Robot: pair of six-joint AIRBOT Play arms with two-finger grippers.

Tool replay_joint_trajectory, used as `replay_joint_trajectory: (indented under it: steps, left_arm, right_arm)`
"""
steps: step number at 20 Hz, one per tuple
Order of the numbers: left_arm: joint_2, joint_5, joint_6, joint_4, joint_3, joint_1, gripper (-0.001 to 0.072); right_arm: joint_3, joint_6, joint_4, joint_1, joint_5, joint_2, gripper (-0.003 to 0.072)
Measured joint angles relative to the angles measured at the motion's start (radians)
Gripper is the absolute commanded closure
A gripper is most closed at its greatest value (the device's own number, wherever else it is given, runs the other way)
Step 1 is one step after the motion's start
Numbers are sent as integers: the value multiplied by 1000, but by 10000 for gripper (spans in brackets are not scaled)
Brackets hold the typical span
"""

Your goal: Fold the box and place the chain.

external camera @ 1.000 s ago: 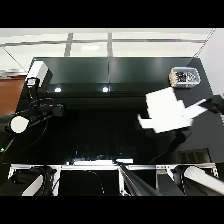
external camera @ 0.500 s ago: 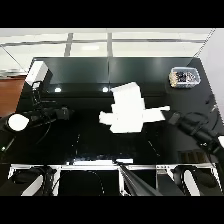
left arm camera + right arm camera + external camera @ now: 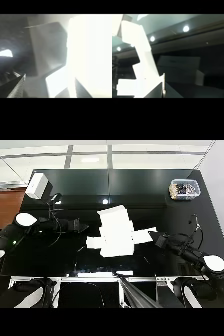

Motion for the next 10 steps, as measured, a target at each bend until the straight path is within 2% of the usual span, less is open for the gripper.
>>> replay_joint_trajectory:
  steps: [4,10]
  left_arm:
    - [-130,-112,67,-149,38,-13,10]
    - [-334,-198,225,-293,115,-59,10]
  right_arm:
    - [-3,9,-29,18,-11,2,676]
    - [-3,20,-40,23,-14,2,676]
